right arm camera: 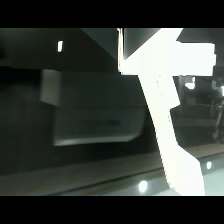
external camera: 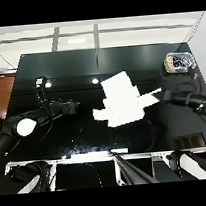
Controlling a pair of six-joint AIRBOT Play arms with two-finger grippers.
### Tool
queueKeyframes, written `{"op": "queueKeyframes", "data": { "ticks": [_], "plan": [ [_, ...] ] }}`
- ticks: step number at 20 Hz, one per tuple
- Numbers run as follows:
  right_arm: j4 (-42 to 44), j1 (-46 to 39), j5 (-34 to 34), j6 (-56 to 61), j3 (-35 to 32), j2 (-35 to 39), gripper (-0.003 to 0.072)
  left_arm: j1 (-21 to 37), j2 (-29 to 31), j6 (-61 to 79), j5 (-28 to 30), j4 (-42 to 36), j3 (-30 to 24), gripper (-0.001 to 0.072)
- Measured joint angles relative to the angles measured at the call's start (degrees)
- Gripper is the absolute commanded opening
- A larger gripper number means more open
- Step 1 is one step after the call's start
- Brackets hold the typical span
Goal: Fold the box and place the chain.
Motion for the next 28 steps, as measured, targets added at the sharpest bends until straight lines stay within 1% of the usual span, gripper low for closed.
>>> {"op": "queueKeyframes", "data": {
  "ticks": [2,3,6,8,9,11,14,17,19,24,25,26,27,28],
  "plan": [
    [1.75,3.91,-3.85,-0.11,-4.26,3.45,0.0017,1.92,-2.32,1.4,-1.55,-3.82,0.55,0.0713],
    [2.58,5.53,-5.05,0.0,-5.53,4.5,0.0017,3.48,-4.0,4.31,-3.04,-7.52,1.14,0.0713],
    [4.07,8.98,-7.21,0.37,-7.74,6.27,0.0017,9.05,-11.37,21.14,-11.26,-25.75,3.56,0.0713],
    [4.48,10.34,-7.74,0.72,-8.37,6.75,0.0017,11.28,-17.44,30.29,-16.33,-34.88,6.01,0.0713],
    [4.55,10.88,-7.74,0.87,-8.55,6.91,0.0017,11.78,-20.55,33.44,-17.94,-37.4,7.67,0.0713],
    [4.72,12.04,-7.63,0.96,-8.79,7.08,0.0017,11.82,-26.4,37.44,-20.7,-40.28,11.15,0.0713],
    [4.7,13.73,-7.48,1.09,-8.96,7.23,0.0017,10.93,-34.29,40.87,-25.09,-42.38,15.89,0.0714],
    [4.7,14.86,-7.43,1.09,-9.03,7.26,0.0017,10.36,-41.2,44.06,-32.41,-43.34,19.74,0.0713],
    [4.68,15.19,-7.5,1.11,-9.03,7.26,0.0017,10.23,-44.06,45.18,-35.69,-43.52,21.05,0.0713],
    [4.63,15.52,-7.54,1.09,-9.03,7.26,0.0017,9.73,-48.3,50.01,-43.32,-47.04,22.21,0.0709],
    [4.63,15.54,-7.54,1.09,-9.03,7.26,0.0017,9.62,-48.89,51.54,-44.48,-47.67,22.27,0.0685],
    [4.61,15.54,-7.54,1.07,-9.03,7.26,0.0017,9.49,-49.29,52.92,-45.29,-48.02,22.36,0.0617],
    [4.55,15.54,-7.58,1.07,-9.03,7.26,0.0017,9.4,-49.59,54.47,-46.25,-48.41,22.43,0.0492],
    [4.31,15.58,-7.67,1.07,-9.03,7.26,0.0017,9.31,-49.83,55.95,-46.75,-48.48,22.49,0.0396]
  ]
}}
